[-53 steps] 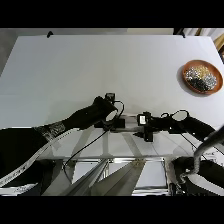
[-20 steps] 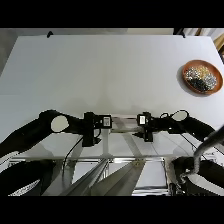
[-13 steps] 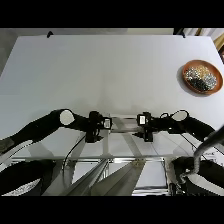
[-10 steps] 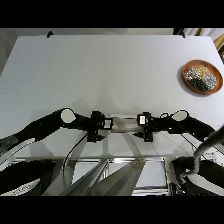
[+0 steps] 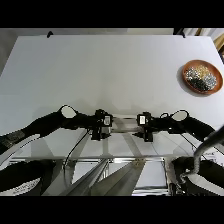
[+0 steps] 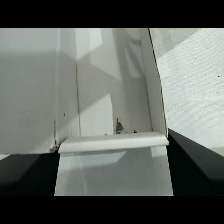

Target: Fold the box and place the chain.

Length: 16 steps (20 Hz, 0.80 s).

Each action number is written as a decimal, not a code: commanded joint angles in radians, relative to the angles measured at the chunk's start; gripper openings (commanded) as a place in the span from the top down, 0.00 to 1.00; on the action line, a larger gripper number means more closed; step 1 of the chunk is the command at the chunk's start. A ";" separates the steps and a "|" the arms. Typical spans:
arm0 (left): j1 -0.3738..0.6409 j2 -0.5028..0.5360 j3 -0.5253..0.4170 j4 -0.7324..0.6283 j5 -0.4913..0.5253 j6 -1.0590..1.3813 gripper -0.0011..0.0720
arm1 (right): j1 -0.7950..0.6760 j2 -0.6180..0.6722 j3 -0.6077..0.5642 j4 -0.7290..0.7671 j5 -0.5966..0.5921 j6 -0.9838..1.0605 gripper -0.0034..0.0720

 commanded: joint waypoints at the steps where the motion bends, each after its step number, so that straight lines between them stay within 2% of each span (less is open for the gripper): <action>1: 0.001 -0.023 0.000 -0.045 -0.007 0.027 0.03 | 0.000 0.000 0.000 0.000 0.000 0.000 0.50; 8: 0.001 -0.064 0.000 -0.047 -0.030 0.028 0.03 | 0.000 0.000 0.000 0.000 0.000 0.000 0.50; 14: 0.000 -0.078 0.000 -0.113 -0.004 0.039 0.04 | 0.000 0.000 0.000 0.000 0.000 0.000 0.50; 15: 0.000 -0.078 0.000 -0.113 0.002 0.039 0.08 | 0.000 0.000 0.000 0.000 0.000 0.000 0.50; 16: 0.000 -0.079 0.000 -0.113 0.002 0.039 0.18 | 0.000 0.000 0.000 0.000 0.000 0.000 0.50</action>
